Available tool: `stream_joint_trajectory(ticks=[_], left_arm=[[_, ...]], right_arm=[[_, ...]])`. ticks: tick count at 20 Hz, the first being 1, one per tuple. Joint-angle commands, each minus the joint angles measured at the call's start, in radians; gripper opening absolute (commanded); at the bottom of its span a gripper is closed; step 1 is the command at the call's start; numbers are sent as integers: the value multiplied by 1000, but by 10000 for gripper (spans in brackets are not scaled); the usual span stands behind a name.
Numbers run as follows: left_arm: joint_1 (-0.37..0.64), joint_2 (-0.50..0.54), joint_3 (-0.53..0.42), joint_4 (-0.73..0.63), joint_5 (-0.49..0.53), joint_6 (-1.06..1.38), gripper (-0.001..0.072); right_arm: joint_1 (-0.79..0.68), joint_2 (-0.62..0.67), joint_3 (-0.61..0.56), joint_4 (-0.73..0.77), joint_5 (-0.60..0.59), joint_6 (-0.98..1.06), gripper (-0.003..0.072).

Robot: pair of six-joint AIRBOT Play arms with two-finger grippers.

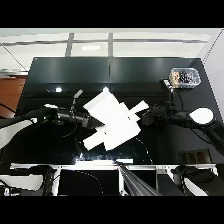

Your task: Fold the box and place the chain.

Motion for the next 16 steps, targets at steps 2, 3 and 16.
stream_joint_trajectory(ticks=[2, 3, 16], left_arm=[[3, -3, 3, 86, -1, 18, 370], [5, -3, 3, 90, 1, 19, 300], [-133, 293, 82, 222, 178, 274, 24]], right_arm=[[1, 1, 0, 0, 0, 1, 40], [1, 1, 0, 0, 0, 2, 41], [-350, 2, 264, -688, 298, -20, 707]])
